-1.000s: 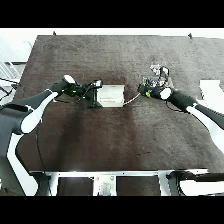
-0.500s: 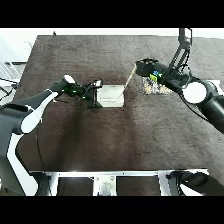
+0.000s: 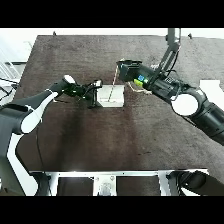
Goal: Fold the box and place the chain.
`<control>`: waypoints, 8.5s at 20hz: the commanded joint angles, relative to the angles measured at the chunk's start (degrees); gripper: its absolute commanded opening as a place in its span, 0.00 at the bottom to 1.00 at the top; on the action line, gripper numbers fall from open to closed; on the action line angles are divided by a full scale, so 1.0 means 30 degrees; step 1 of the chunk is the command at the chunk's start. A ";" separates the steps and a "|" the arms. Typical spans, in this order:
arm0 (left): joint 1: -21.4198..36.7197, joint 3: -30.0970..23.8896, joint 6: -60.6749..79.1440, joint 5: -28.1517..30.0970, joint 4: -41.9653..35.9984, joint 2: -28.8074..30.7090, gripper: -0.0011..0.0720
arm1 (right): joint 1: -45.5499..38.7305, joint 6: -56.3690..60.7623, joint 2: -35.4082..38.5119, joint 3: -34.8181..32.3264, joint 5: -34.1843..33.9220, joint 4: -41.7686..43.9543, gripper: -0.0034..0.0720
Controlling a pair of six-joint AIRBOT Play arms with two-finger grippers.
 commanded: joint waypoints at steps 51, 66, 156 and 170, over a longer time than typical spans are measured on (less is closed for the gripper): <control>0.0022 0.0007 0.0007 0.0022 0.0015 -0.0007 0.65 | -0.7985 0.0925 -1.2152 0.0138 -0.0175 0.1035 0.10; 0.0015 0.0000 0.0007 -0.0007 0.0015 -0.0007 0.65 | -0.1421 -0.0896 -0.0189 0.0656 -0.0743 0.0022 0.06; 0.0022 0.0000 0.0000 -0.0029 0.0015 -0.0007 0.65 | -0.3235 0.0867 -0.5158 -0.1902 0.0882 -0.2841 0.61; 0.0015 0.0007 0.0000 -0.0022 0.0007 -0.0007 0.65 | -0.8247 0.3242 -1.0535 -0.1268 -0.0175 -0.0466 0.67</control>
